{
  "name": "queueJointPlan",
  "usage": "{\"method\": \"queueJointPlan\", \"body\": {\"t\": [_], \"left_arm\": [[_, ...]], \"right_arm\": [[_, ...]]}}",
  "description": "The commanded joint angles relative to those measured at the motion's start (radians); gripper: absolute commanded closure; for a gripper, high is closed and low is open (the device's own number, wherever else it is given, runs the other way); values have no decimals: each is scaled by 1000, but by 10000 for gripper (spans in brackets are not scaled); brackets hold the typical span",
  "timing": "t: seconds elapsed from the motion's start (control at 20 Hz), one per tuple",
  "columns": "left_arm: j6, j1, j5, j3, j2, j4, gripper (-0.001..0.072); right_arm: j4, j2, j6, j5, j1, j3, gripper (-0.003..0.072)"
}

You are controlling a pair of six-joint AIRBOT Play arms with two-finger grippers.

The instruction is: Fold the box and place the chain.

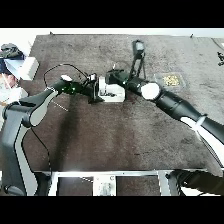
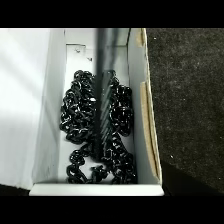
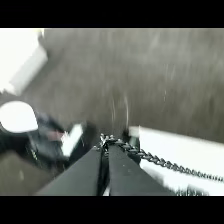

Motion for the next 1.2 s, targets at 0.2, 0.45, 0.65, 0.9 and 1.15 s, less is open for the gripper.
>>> {"method": "queueJointPlan", "body": {"t": [0.2,0.45,0.65,0.9,1.15], "left_arm": [[0,0,0,0,0,0,425],[0,0,0,0,0,0,425],[0,0,0,0,0,0,425],[0,0,0,0,0,0,425],[0,0,0,0,0,0,425]], "right_arm": [[-61,-7,5,130,-183,-80,436],[-75,67,8,165,-467,-232,435],[-67,9,50,146,-623,-285,340],[-26,-147,50,97,-623,-208,341],[0,-294,50,89,-590,-71,357]]}}
